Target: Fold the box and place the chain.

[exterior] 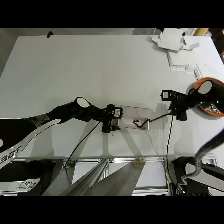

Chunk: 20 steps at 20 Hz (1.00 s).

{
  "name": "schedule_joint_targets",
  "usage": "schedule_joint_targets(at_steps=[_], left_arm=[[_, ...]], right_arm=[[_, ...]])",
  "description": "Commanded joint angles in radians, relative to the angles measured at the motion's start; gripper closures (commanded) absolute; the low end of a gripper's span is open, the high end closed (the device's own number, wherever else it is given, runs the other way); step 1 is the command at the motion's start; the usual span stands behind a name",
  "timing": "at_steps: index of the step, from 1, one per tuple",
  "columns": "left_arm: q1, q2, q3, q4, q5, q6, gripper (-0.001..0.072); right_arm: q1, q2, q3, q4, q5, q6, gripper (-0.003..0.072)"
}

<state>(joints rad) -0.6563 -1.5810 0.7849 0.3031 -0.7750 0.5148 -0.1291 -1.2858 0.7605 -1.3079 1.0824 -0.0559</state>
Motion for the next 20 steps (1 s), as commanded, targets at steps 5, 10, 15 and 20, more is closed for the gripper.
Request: schedule_joint_targets(at_steps=[5, 10, 15, 20], left_arm=[[0.0, 0.0, 0.0, 0.0, 0.0, 0.0, 0.0206], [0.0, 0.0, 0.0, 0.0, 0.0, 0.0, 0.0206], [0.0, 0.0, 0.0, 0.0, 0.0, 0.0, 0.0206], [0.0, 0.0, 0.0, 0.0, 0.0, 0.0, 0.0206]], right_arm=[[-0.001, -0.008, -0.029, -0.001, -0.008, -0.083, 0.0442], [-0.001, -0.012, -0.038, 0.003, -0.056, -0.084, 0.0506], [-0.001, -0.012, -0.038, 0.007, -0.072, -0.084, 0.0503], [-0.001, -0.045, -0.051, 0.006, -0.077, -0.084, 0.0509]])
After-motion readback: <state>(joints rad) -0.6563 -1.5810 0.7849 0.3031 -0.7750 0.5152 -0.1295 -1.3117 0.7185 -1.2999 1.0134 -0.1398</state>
